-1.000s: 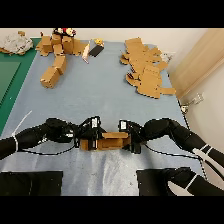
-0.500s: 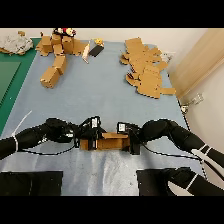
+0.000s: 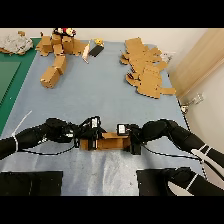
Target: Fold the box.
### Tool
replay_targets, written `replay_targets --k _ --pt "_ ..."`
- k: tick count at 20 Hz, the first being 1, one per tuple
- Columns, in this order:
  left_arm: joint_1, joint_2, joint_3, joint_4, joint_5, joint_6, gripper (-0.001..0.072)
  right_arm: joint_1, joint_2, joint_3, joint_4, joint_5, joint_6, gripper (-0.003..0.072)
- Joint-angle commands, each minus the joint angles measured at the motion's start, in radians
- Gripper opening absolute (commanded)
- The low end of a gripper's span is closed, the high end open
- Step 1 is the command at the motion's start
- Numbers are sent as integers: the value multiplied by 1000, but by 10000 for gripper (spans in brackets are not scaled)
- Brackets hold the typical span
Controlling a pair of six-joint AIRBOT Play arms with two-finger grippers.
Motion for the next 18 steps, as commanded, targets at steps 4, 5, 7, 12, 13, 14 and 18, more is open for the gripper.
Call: replay_targets --k 4,5,7,12,13,14,18 --pt "0 1 0 0 0 0 14 2 -1 -1 -3 4 0 691" --pt "0 1 0 0 0 0 14 7 -1 -1 -4 4 1 691" --pt "0 1 0 0 0 0 14 26 -6 -1 -13 19 0 691" --pt "0 1 0 0 0 0 14 31 -29 0 -15 26 0 691" --pt "0 1 0 0 0 0 14 31 -29 0 -19 26 0 686" --pt "0 1 0 0 0 0 14 31 -29 0 -19 26 0 627" --pt "0 1 0 0 0 0 14 31 -29 0 -19 27 0 575"
